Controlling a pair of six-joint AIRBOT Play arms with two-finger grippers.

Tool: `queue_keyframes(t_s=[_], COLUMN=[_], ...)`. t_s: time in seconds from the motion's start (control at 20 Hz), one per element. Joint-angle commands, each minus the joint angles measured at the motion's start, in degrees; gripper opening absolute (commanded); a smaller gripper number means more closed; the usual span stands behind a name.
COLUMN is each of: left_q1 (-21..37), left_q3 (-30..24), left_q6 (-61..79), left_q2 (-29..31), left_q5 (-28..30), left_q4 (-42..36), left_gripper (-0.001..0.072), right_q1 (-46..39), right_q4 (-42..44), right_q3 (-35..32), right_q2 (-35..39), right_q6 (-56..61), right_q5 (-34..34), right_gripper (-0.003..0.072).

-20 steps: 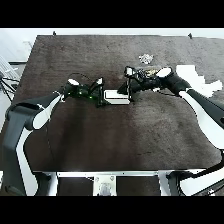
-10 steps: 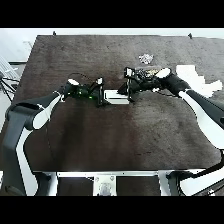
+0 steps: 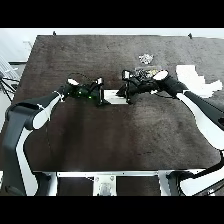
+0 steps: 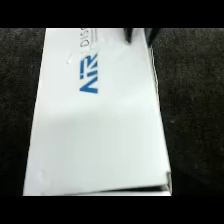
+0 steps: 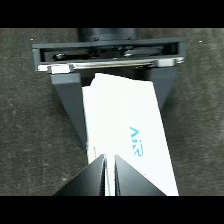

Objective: Fold the box and place the chain.

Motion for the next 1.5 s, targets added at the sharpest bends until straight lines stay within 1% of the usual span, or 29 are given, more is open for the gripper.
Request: queue_keyframes(t_s=[0.0, 0.1, 0.3, 0.4, 0.55, 0.8, 0.9, 0.95, 1.0, 1.1, 1.15, 1.3, 1.45], left_q1=[0.0, 0.0, 0.0, 0.0, 0.0, 0.0, 0.0, 0.0, 0.0, 0.0, 0.0, 0.0, 0.0], left_q3=[0.0, 0.0, 0.0, 0.0, 0.0, 0.0, 0.0, 0.0, 0.0, 0.0, 0.0, 0.0, 0.0], left_q6=[0.0, 0.0, 0.0, 0.0, 0.0, 0.0, 0.0, 0.0, 0.0, 0.0, 0.0, 0.0, 0.0], left_q2=[0.0, 0.0, 0.0, 0.0, 0.0, 0.0, 0.0, 0.0, 0.0, 0.0, 0.0, 0.0, 0.0], left_q5=[0.0, 0.0, 0.0, 0.1, 0.1, 0.1, 0.1, 0.1, 0.1, 0.1, 0.1, 0.1, 0.1], left_q4=[0.0, 0.0, 0.0, 0.0, 0.0, 0.0, 0.0, 0.0, 0.0, 0.0, 0.0, 0.0, 0.0], left_gripper=[0.0415, 0.0415, 0.0414, 0.0414, 0.0415, 0.0415, 0.0414, 0.0414, 0.0414, 0.0415, 0.0415, 0.0415, 0.0415], right_q1=[0.6, 0.6, 0.6, 0.6, 0.4, -2.3, -3.7, -4.2, -4.5, -4.6, -4.5, -4.4, -4.4], right_q4=[0.1, 0.1, 1.5, 3.0, 3.8, 10.8, 13.3, 13.9, 14.3, 14.5, 14.5, 12.4, 10.7], right_q3=[-2.5, -3.8, -4.0, -4.0, -4.0, -3.4, -3.3, -3.3, -3.4, -3.4, -3.4, -3.4, -3.4], right_q2=[0.0, 0.0, 0.0, 0.0, 0.2, 1.0, 1.1, 1.1, 1.1, 1.0, 0.7, -1.1, -3.1], right_q6=[0.3, 0.3, 0.3, 0.3, 0.3, 0.1, 0.0, -0.4, -0.3, -0.2, 0.3, 4.5, 7.3], right_q5=[1.2, 1.2, 1.4, 1.5, 2.3, 6.3, 6.8, 6.8, 6.6, 6.6, 6.5, 4.2, 3.9], right_gripper=[0.0043, 0.0043, 0.005, 0.0152, 0.015, 0.0151, 0.015, 0.0149, 0.0125, 0.0025, 0.0008, 0.0005, 0.0004])
